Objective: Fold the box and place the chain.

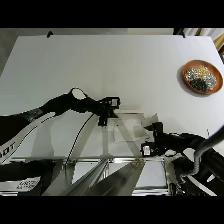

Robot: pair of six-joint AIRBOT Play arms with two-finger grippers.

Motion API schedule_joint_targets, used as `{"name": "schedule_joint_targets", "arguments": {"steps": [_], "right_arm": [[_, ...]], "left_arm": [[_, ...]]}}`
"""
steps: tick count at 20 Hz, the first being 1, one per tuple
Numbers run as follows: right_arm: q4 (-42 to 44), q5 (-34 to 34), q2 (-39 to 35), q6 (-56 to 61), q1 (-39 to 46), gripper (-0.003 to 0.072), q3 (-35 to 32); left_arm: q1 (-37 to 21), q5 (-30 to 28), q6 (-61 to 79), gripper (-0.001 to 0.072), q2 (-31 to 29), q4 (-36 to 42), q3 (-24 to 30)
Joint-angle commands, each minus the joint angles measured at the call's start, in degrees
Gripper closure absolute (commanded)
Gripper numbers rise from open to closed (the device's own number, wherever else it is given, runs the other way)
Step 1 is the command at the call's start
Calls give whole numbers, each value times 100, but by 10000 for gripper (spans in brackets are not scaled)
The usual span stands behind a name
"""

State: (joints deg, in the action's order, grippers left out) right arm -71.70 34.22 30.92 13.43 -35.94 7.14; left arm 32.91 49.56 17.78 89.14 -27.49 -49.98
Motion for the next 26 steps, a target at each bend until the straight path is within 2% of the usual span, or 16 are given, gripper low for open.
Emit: {"name": "schedule_joint_targets", "arguments": {"steps": [1,15,20,26], "right_arm": [[-22,-452,247,-2,-17,36,-9],[90,-452,245,2,-9,37,334],[175,-164,254,-2,680,36,487],[472,-201,391,-214,763,36,501]], "left_arm": [[4,0,0,698,0,-2,-2],[4,0,0,698,0,-2,-2],[4,0,0,698,0,-2,-2],[4,0,0,698,0,-2,-2]]}}
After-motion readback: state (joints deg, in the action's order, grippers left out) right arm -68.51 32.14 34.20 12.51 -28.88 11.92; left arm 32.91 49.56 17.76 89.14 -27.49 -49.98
